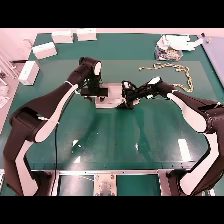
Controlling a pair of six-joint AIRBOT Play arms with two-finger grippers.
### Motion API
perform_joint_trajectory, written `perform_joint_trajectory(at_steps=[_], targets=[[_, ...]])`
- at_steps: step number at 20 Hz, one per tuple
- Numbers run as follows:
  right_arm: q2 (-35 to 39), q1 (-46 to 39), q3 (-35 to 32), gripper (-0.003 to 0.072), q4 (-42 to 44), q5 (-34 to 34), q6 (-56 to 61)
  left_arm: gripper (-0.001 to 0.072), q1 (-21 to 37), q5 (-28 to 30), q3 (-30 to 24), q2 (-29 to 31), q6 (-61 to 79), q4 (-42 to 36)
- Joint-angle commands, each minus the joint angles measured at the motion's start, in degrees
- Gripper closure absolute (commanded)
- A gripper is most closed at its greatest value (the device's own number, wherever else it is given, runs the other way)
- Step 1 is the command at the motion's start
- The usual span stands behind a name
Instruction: Fold the box and place the chain.
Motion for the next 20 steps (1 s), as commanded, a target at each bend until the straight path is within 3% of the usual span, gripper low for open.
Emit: perform_joint_trajectory(at_steps=[1, 5, 11, 13, 16, 17, 20], targets=[[0.04, 0.02, 0.04, 0.0104, 0.02, 0.00, 0.04, 0.0170, 0.94, -0.70, 0.11, 0.98, 3.28, -2.34], [0.04, 0.02, 0.04, 0.0104, 0.02, 0.00, 0.04, 0.0171, 1.22, -0.81, 0.09, 5.20, 9.38, -2.99], [0.04, 0.02, 0.04, 0.0104, 0.02, 0.00, 0.04, 0.0171, 5.42, -6.62, 0.07, 12.85, 28.59, -15.82], [0.04, 0.02, 0.04, 0.0104, 0.02, 0.00, 0.04, 0.0171, 7.26, -8.07, 0.02, 14.71, 37.03, -14.36], [0.04, 0.02, 0.04, 0.0104, 0.02, 0.00, 0.04, 0.0173, 9.51, -5.22, -2.58, 14.64, 48.81, -12.17], [0.04, 0.02, 0.04, 0.0104, 0.02, 0.00, 0.04, 0.0174, 11.13, -5.09, -4.07, 14.64, 52.11, -14.38], [0.04, 0.02, 0.04, 0.0104, 0.02, 0.00, 0.04, 0.0173, 19.26, -8.63, -10.82, 14.64, 72.96, -31.87]])
